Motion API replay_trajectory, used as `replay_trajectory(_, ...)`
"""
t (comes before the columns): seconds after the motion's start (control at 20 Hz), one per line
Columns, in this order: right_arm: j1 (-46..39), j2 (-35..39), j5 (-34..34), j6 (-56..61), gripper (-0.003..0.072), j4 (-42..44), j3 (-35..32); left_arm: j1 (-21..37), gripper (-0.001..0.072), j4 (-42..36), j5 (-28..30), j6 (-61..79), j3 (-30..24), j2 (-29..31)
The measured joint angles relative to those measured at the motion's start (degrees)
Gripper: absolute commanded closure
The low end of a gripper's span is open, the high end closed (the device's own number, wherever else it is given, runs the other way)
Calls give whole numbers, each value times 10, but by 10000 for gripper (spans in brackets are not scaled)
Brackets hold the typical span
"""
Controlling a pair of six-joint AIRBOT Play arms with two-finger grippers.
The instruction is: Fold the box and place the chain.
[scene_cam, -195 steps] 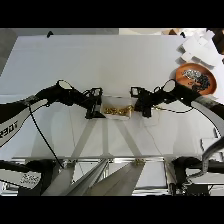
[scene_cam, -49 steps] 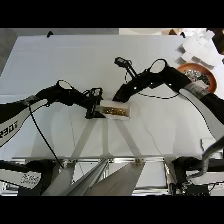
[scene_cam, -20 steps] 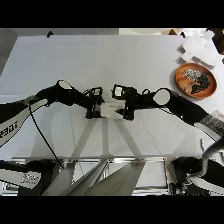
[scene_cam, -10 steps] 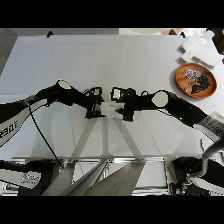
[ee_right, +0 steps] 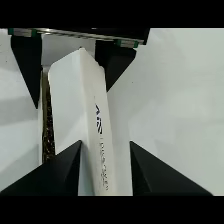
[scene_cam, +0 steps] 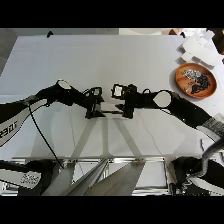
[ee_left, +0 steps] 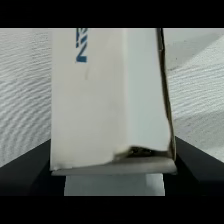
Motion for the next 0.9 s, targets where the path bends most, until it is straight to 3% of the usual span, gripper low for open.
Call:
replay_trajectory(0.55,7,-17,-2,0,408,-16,-1,0,432,2,-4,2,0,0)
replay_trajectory(0.75,26,-19,9,0,261,-14,-1,0,432,1,-3,1,0,0)
replay_trajectory(0.9,33,-19,13,0,261,-12,-1,0,432,1,-2,1,0,0)
